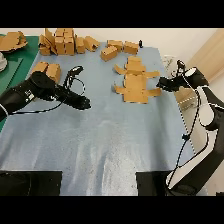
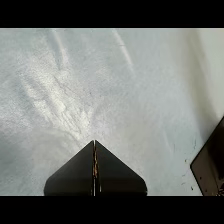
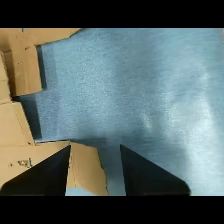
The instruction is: Fold the box.
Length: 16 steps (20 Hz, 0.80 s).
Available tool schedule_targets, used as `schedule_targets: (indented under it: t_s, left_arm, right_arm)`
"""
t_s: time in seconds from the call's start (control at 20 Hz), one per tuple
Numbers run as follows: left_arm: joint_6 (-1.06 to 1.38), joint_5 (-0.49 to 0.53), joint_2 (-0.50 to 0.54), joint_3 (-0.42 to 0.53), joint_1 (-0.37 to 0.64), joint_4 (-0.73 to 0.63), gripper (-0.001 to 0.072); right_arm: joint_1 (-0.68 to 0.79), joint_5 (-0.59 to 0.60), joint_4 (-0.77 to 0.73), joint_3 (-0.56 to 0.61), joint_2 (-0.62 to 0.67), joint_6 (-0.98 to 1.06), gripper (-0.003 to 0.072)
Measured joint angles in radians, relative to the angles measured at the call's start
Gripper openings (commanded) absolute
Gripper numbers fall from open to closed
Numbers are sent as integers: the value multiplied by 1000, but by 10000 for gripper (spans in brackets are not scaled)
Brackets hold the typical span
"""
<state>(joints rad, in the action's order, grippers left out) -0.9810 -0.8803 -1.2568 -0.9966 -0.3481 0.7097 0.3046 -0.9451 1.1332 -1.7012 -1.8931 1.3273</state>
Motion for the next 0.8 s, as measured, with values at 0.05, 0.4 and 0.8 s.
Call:
schedule_targets:
  t_s: [0.05, 0.4, 0.8]
  left_arm:
    - [0, 1, 0, 0, 0, 0, 13]
    - [-12, 10, 0, 0, 0, -1, 14]
    - [-61, 26, 0, 0, 0, 0, 16]
  right_arm:
    - [-1, -16, -4, -8, -10, -1, 453]
    - [-9, -182, -43, -29, -47, -21, 3]
    - [-111, -428, -90, 46, 43, -43, 2]
